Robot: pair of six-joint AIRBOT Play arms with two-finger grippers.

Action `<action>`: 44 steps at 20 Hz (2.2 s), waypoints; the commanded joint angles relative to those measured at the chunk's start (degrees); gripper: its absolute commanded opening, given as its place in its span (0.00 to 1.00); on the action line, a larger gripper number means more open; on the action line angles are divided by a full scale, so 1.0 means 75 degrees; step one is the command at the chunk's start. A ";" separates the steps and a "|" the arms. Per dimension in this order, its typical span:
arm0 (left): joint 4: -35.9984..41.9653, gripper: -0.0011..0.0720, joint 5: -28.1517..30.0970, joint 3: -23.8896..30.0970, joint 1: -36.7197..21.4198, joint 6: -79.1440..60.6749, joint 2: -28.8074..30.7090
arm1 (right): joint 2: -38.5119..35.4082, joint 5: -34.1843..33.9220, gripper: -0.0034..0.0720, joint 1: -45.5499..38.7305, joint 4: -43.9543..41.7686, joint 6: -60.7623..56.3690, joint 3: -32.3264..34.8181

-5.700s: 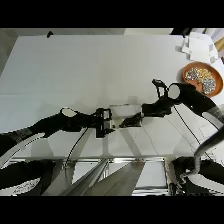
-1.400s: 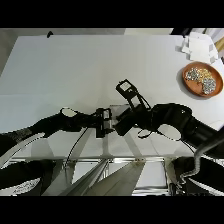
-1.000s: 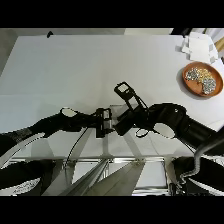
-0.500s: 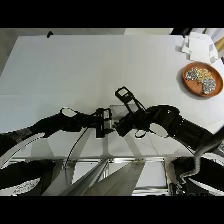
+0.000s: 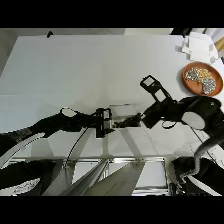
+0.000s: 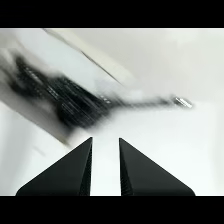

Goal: Fold the box and place the chain.

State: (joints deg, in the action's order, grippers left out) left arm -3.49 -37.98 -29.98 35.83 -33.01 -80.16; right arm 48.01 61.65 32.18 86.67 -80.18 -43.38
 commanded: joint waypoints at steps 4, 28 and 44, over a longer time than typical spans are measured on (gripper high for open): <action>-0.0003 0.11 0.0000 0.0000 -0.0003 0.0000 0.0000 | -0.0178 0.0653 0.13 -0.1801 -0.1716 0.4587 0.0417; 0.0000 0.11 0.0000 0.0000 -0.0003 0.0000 0.0000 | 0.2751 -0.0385 0.60 -0.3998 -0.5033 1.2791 0.0985; 0.0000 0.11 0.0003 0.0000 -0.0003 0.0000 0.0000 | 0.3363 -0.0842 0.68 -0.3048 -0.5531 1.3554 0.0985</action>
State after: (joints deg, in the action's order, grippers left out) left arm -3.46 -37.98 -29.98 35.83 -33.01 -80.16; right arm 73.10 54.72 8.99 45.71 21.28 -36.01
